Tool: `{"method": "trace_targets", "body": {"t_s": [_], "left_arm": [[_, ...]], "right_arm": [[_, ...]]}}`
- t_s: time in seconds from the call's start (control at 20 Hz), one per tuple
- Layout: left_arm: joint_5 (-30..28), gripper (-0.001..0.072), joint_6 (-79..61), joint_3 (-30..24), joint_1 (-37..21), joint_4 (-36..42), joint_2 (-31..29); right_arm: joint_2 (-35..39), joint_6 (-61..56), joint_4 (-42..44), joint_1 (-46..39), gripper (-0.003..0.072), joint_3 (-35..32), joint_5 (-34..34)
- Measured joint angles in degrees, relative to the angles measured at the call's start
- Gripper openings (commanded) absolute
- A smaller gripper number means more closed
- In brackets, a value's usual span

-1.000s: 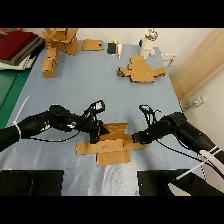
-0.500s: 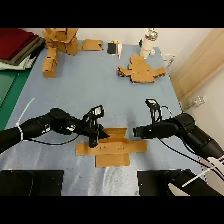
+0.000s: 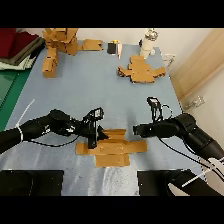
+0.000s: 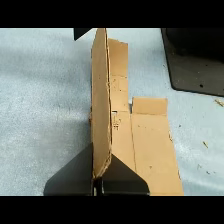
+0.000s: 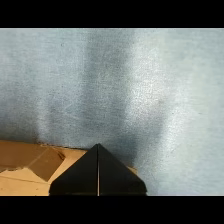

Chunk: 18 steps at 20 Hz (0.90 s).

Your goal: Fold the box.

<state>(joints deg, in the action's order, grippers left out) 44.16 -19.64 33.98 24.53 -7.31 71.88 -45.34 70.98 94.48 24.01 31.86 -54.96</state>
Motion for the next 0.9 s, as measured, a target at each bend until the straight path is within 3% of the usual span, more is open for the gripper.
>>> {"method": "trace_targets", "body": {"t_s": [0.4,0.55,0.75,0.9], "left_arm": [[-0.52,0.0011,0.11,-0.02,-0.17,-1.4,0.0],[-0.57,0.001,0.11,-0.02,-0.28,-1.55,0.0],[-0.59,0.0011,0.13,-0.02,-0.28,-1.62,0.0],[-0.59,0.0011,0.13,-0.02,-0.28,-1.64,0.0]], "right_arm": [[0.07,0.07,0.0,0.15,0.0005,0.0,-0.24],[1.16,0.24,-0.24,3.17,0.0004,0.0,-3.17],[4.92,-2.99,-0.76,15.65,0.0004,0.0,-8.15],[7.61,-6.84,-3.61,31.1,0.0007,-0.24,-9.84]]}}
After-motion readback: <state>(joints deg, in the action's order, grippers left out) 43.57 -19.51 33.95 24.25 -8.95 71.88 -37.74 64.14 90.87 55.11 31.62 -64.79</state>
